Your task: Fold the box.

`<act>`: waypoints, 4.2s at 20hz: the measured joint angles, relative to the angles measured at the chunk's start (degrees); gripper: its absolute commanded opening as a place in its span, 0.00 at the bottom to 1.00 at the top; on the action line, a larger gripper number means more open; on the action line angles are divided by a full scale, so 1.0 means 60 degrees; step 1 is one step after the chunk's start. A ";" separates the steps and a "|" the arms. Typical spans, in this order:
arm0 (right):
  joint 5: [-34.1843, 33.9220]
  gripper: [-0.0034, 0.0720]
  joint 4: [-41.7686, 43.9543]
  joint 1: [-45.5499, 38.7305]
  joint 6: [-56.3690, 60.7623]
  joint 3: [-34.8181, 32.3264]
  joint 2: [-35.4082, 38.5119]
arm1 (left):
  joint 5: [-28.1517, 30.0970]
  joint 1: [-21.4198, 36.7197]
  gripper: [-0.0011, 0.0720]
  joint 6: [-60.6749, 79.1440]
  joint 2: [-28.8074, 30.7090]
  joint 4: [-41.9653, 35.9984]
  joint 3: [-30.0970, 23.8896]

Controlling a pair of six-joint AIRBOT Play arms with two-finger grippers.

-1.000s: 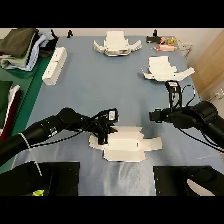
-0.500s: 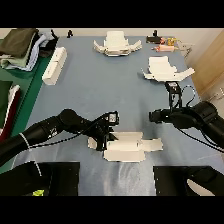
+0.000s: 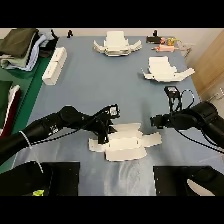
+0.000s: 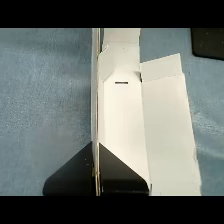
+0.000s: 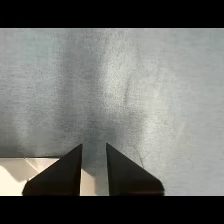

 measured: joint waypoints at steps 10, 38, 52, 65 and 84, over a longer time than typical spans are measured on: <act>-0.0189 0.34 0.0040 0.0000 -0.0036 0.0004 0.0004 | -0.0189 0.0004 0.03 -0.0117 0.0011 0.0149 0.0076; -0.1978 0.05 0.2342 0.1504 -0.2076 -0.0197 0.1727 | -0.1388 0.0011 0.03 -0.0149 -0.0007 0.0157 -0.0295; -0.0197 0.83 0.0484 0.7930 -0.5697 -0.1311 0.0273 | -0.1392 0.0011 0.03 -0.0146 -0.0007 0.0164 -0.0295; 0.0539 0.82 -0.3024 0.8229 -0.3213 -0.1031 -0.0718 | -0.1384 -0.0004 0.03 -0.0149 -0.0007 0.0164 -0.0295; 0.0339 0.81 -0.3566 0.8229 -0.2426 -0.1005 -0.0255 | -0.1381 0.0000 0.03 -0.0146 -0.0007 0.0160 -0.0291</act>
